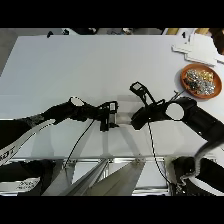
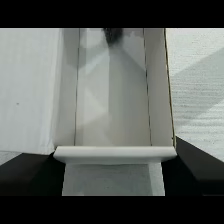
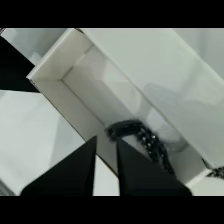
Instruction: Fold the box and place the chain.
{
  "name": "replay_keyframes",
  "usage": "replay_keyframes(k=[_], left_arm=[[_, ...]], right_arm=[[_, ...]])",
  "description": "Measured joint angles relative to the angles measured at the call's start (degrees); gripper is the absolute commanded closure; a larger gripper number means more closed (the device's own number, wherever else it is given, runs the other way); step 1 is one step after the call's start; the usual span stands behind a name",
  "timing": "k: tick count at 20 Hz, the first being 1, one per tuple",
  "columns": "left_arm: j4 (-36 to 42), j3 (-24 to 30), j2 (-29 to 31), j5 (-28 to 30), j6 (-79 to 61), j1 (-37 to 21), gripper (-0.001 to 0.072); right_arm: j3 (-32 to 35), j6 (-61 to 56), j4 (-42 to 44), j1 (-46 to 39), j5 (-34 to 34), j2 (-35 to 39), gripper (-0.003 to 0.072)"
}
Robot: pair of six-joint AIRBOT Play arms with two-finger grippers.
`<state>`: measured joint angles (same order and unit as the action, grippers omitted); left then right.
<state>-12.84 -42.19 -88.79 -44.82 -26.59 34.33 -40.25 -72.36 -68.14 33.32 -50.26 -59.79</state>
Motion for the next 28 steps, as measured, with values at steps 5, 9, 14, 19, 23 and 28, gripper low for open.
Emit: replay_keyframes(k=[5, 9, 14, 19, 23, 28], left_arm=[[0.02, 0.00, 0.00, 0.00, 0.00, 0.00, 0.0626], [0.02, 0.00, 0.00, 0.00, 0.00, 0.00, 0.0626], [0.00, 0.00, 0.00, 0.00, 0.02, 0.00, 0.0626], [0.02, 0.00, 0.00, 0.00, 0.02, 0.00, 0.0626], [0.02, 0.00, 0.00, 0.00, 0.02, 0.00, 0.0626], [0.02, 0.00, 0.00, 0.00, 0.02, 0.00, 0.0626]], right_arm=[[-3.80, 0.48, -4.66, -0.59, -5.11, 1.46, 0.0584], [-6.43, -1.62, -8.24, -8.20, -13.11, 6.54, 0.0669], [-7.23, -5.49, -9.77, -20.04, -16.57, 5.81, 0.0571], [-7.37, -7.02, -9.90, -22.88, -15.30, -4.20, 0.0462], [-7.37, -7.72, -9.86, -22.99, -13.29, -11.15, 0.0410], [-7.37, -8.28, -9.70, -22.99, -10.86, -15.02, 0.0410]])
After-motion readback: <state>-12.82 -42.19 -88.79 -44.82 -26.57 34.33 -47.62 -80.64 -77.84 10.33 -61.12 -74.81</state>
